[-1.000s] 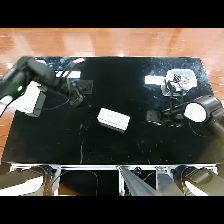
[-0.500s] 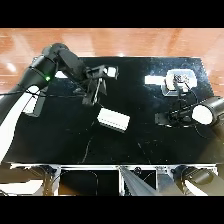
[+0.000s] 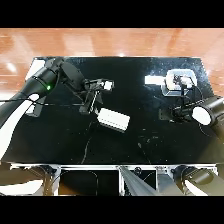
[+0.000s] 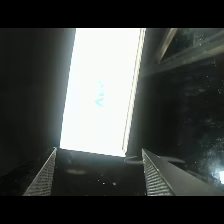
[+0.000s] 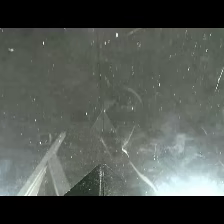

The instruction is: Fold the box and place the chain.

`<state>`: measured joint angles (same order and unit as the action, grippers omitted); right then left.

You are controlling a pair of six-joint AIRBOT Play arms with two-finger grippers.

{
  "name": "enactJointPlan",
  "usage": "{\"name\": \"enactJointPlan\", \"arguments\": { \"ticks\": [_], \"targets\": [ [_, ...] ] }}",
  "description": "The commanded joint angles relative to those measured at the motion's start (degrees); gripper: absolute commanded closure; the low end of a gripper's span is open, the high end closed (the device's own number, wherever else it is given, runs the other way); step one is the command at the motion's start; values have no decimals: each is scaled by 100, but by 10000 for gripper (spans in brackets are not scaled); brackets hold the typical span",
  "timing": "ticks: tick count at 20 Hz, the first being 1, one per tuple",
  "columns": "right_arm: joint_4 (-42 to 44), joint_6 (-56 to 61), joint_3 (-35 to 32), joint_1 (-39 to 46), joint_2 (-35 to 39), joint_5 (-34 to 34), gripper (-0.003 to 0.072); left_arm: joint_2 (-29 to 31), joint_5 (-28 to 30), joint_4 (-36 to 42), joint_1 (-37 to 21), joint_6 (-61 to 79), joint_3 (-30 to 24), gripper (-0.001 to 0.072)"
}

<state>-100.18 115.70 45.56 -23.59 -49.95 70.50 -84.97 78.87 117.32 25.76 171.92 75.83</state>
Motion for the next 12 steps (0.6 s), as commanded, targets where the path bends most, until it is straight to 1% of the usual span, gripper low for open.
{"name": "enactJointPlan", "arguments": {
  "ticks": [1, 3, 5, 6, 8, 12],
  "targets": [
    [-85, 22, 0, 2, 2, -114, 662, 70, -514, -664, 214, 17, -173, 100],
    [-83, 20, 0, 2, 2, -105, 662, 0, -848, -1386, 603, 17, -173, 105],
    [-83, 20, 0, 2, 2, -63, 662, -94, -1178, -1681, 911, 17, -173, 105],
    [-83, 22, 0, 2, 2, -46, 662, -136, -1316, -1655, 999, 17, -173, 105],
    [-85, 22, 0, 2, 2, -42, 662, -151, -1329, -1497, 1071, 17, -170, 105],
    [-83, 70, 0, 2, 2, 2, 662, -151, -962, -870, 671, 17, -157, 106]
  ]
}}
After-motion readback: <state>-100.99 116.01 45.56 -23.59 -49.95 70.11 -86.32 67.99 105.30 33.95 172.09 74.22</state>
